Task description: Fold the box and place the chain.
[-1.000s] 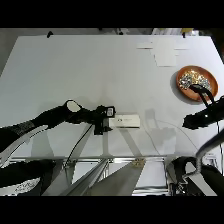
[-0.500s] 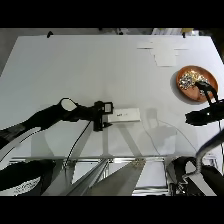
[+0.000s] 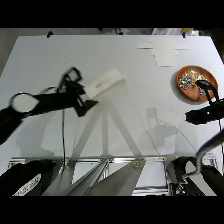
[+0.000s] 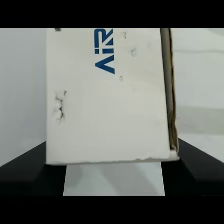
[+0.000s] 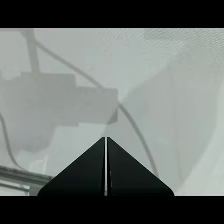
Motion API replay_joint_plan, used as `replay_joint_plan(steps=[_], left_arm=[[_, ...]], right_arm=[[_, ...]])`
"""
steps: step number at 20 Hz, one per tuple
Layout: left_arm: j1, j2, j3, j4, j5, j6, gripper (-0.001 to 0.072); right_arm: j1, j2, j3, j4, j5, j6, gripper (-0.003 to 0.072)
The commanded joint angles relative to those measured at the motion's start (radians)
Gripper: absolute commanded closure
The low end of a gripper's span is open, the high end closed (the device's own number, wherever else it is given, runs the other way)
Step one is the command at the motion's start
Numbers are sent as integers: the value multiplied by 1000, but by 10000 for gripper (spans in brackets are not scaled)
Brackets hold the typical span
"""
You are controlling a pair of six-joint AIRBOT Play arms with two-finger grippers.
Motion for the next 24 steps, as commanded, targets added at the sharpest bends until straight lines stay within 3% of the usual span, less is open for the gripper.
replay_joint_plan(steps=[1, 6, 12, 19, 20, 22, 23, 24], left_arm=[[142, 169, 1, 370, -89, -460, 706], [344, 211, 1, 759, -299, -803, 701], [548, 109, -6, 766, -419, -846, 670], [562, -11, -68, 756, -402, -846, 668], [562, -22, -79, 756, -402, -846, 636], [562, -31, -86, 756, -411, -851, 395], [562, -28, -86, 756, -415, -866, 321], [562, -27, -86, 764, -422, -864, 304]], right_arm=[[-1, 1, 0, 0, -2, 0, 669], [-1, 1, 0, 0, -2, 0, 669], [-1, 1, 0, 0, -2, 0, 669], [-1, 1, 0, 0, -2, 0, 669], [-1, 1, 0, 0, -2, 0, 669], [-1, 1, 0, 0, -2, 0, 669], [-1, 1, 0, 0, -2, 0, 669], [-1, 1, 0, 0, -2, 0, 669]])
